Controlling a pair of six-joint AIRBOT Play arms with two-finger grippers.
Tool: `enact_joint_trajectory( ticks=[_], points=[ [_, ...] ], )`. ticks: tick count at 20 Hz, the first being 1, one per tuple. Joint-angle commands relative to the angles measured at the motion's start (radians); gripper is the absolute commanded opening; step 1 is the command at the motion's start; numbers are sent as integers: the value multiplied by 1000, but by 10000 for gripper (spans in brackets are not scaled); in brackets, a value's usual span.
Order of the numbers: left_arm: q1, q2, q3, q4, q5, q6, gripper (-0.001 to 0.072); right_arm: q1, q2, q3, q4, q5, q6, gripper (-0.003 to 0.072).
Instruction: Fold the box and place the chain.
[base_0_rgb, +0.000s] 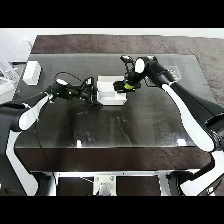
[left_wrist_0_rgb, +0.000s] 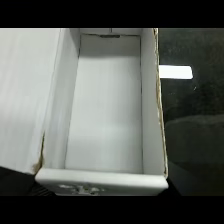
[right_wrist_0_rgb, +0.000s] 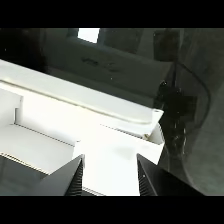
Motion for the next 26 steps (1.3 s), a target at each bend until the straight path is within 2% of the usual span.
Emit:
enact_joint_trajectory(
  ticks=[1,7,8,12,16,22,26],
  points=[
    [1,1,0,0,1,1,558,2,6,3,-29,25,8,411],
    [1,1,0,1,1,1,557,6,36,3,-130,35,52,485],
    [1,1,0,1,1,2,558,6,45,3,-130,40,52,537],
    [1,1,0,1,1,2,558,6,40,1,-118,45,52,537],
    [1,1,0,1,1,2,558,5,26,-55,-100,34,52,537],
    [1,1,0,1,0,1,557,5,-13,-75,-3,-97,47,535],
    [1,1,0,0,0,1,557,5,-57,-76,42,-93,48,534]
  ],
)
